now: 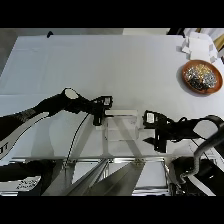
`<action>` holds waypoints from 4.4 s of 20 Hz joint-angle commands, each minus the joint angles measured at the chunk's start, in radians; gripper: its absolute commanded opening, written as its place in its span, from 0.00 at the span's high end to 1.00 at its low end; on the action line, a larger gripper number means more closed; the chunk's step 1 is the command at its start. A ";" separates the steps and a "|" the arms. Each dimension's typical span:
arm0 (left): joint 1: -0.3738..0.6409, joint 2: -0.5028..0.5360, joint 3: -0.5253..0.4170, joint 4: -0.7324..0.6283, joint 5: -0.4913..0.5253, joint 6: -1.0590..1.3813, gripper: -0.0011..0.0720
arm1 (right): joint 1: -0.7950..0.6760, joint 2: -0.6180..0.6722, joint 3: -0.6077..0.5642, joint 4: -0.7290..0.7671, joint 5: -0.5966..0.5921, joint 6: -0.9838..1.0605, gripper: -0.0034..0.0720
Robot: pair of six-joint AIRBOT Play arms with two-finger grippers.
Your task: Fold the box and place the chain.
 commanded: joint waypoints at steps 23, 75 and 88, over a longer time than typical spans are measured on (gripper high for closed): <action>0.000 0.001 0.001 0.000 -0.008 0.000 0.97 | 0.330 -0.050 -0.262 -0.020 -0.718 -0.185 0.03; 0.000 0.001 0.001 0.000 -0.007 0.000 0.97 | 0.145 -0.043 -0.219 0.198 -0.632 -0.213 0.03; 0.000 0.001 0.001 0.000 -0.007 0.000 0.97 | 0.042 -0.114 -0.216 0.332 -0.622 -0.541 0.04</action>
